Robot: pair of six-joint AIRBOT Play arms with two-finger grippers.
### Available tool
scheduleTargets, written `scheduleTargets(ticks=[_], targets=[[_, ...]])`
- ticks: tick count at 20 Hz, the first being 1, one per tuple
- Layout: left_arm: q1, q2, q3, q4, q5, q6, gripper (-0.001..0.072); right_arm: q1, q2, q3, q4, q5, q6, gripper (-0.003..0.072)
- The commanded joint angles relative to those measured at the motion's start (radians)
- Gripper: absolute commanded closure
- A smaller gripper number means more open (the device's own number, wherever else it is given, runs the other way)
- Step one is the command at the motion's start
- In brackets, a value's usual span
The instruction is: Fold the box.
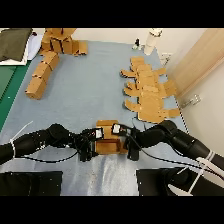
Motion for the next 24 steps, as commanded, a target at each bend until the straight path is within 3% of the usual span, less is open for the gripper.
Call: scheduleTargets(ticks=[1, 4, 6, 11, 16, 24], targets=[[0.000, 0.000, 0.001, 0.003, 0.000, 0.003, 0.0190, -0.005, 0.072, 0.053, -0.226, -0.134, 0.537, 0.0680], [0.000, 0.000, 0.001, 0.003, 0.000, 0.003, 0.0190, -0.061, 0.154, 0.066, -0.412, -0.202, 0.914, 0.0680], [0.000, 0.000, 0.001, 0.003, 0.000, 0.003, 0.0190, -0.154, 0.164, 0.058, -0.449, -0.259, 1.004, 0.0680], [0.000, 0.000, 0.001, 0.003, 0.000, 0.003, 0.0190, -0.391, 0.107, -0.023, -0.198, -0.183, 0.981, 0.0680], [0.000, 0.000, 0.001, 0.003, 0.000, 0.003, 0.0190, -0.335, 0.071, -0.075, 0.113, -0.060, 0.908, 0.0680], [0.000, 0.000, 0.001, 0.003, 0.000, 0.003, 0.0190, -0.161, -0.019, -0.073, 0.207, 0.035, 0.912, 0.0680]])
